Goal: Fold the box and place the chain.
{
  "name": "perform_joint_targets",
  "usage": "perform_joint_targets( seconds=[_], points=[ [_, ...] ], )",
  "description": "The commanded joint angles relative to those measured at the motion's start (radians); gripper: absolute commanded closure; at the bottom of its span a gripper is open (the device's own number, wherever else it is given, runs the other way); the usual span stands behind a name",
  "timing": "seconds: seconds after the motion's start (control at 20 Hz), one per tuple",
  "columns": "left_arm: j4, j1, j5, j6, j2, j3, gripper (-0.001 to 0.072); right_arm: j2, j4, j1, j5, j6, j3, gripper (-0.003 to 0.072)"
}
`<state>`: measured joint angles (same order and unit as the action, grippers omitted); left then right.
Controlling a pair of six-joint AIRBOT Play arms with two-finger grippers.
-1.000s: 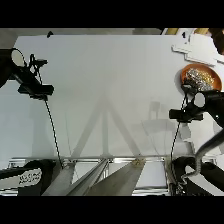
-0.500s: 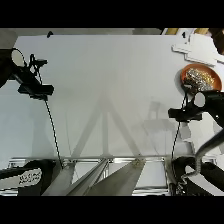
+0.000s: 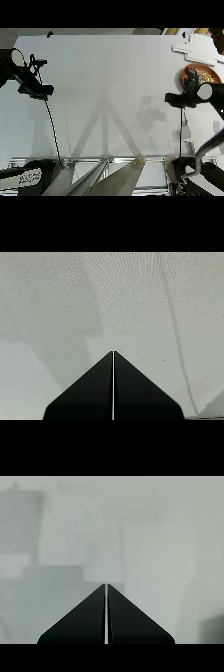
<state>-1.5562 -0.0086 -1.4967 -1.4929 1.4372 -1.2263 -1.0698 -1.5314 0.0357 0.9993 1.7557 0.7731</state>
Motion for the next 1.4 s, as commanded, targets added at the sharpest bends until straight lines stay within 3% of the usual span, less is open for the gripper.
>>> perform_joint_targets(
  seconds=[0.0, 0.1, 0.2, 0.25, 0.3, 0.35, 0.65, 0.85, 1.05, 1.35],
  points=[
    [0.0, 0.001, 0.0, 0.0, 0.0, 0.0, 0.0699, 0.0, -0.475, -0.001, 0.178, -0.063, 0.097, 0.0669],
    [0.0, 0.001, 0.0, 0.0, 0.0, 0.0, 0.0699, 0.0, -0.674, -0.031, 0.256, -0.064, 0.097, 0.0669],
    [0.0, 0.001, 0.0, 0.0, 0.0, 0.0, 0.0699, -0.001, -0.669, -0.133, 0.269, -0.092, 0.096, 0.0664],
    [0.0, 0.001, 0.0, 0.0, 0.0, 0.0, 0.0699, -0.005, -0.65, -0.196, 0.263, -0.11, 0.096, 0.0544],
    [0.0, 0.001, 0.0, 0.0, 0.0, 0.0, 0.0699, -0.011, -0.634, -0.257, 0.266, -0.143, 0.096, 0.0314],
    [0.0, 0.001, 0.001, 0.0, 0.0, 0.0, 0.0699, -0.018, -0.613, -0.317, 0.273, -0.184, 0.095, 0.0231],
    [0.0, 0.001, 0.0, 0.0, 0.0, 0.0, 0.0699, -0.03, -0.494, -0.612, 0.272, -0.387, 0.092, 0.0231],
    [0.0, 0.001, 0.0, 0.0, 0.0, 0.0, 0.0699, -0.043, -0.427, -0.688, 0.249, -0.481, 0.051, 0.0231],
    [0.0, 0.001, 0.0, 0.0, 0.0, 0.0, 0.0699, -0.106, -0.518, -0.692, 0.247, -0.481, 0.043, 0.0232],
    [0.0, 0.001, 0.0, 0.0, 0.0, 0.0, 0.0699, -0.158, -0.593, -0.705, 0.209, -0.414, 0.043, 0.0399]
  ],
)
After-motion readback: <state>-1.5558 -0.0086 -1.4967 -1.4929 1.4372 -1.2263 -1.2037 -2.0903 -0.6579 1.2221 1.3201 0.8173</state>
